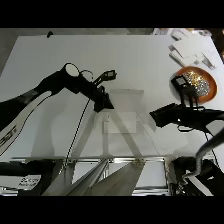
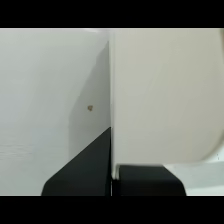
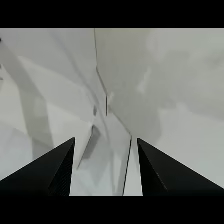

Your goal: Fold the box and place the chain.

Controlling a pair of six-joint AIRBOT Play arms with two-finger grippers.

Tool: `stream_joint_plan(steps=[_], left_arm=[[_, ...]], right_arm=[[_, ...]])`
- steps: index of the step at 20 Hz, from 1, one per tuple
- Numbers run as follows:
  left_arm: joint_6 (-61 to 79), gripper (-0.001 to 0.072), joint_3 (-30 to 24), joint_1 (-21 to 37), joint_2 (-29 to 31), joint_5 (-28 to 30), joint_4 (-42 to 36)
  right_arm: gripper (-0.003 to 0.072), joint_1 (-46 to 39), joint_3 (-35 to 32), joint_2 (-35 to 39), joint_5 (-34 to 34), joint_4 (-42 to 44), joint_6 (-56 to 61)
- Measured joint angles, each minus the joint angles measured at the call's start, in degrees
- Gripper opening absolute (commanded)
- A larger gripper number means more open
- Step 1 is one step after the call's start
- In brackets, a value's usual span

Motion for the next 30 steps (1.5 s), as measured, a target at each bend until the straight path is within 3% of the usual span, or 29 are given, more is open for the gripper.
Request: stream_joint_plan(steps=[4, 10, 16, 23, 30], left_arm=[[5.81, 0.0004, -12.57, -2.64, 10.21, 7.56, -4.44], [17.49, 0.0003, -19.08, -3.56, 11.37, 12.07, -13.38], [19.96, 0.0002, -19.04, -3.89, 7.30, 17.62, -10.73], [18.12, 0.0003, -12.70, -4.00, 2.47, 16.85, -5.68], [17.94, 0.0004, -11.45, -4.00, -0.39, 16.35, -5.20]], right_arm=[[0.0434, 0.02, 3.41, 4.31, 4.35, -1.81, 0.00], [0.0434, 0.02, 4.52, 6.36, 7.02, -1.01, 0.00], [0.0432, 0.02, 4.63, 6.62, 7.96, -0.63, -1.03], [0.0431, 0.00, 4.63, 6.43, 6.69, -0.66, -2.45], [0.0431, 0.02, 4.63, 5.51, 6.69, -0.66, -2.97]])
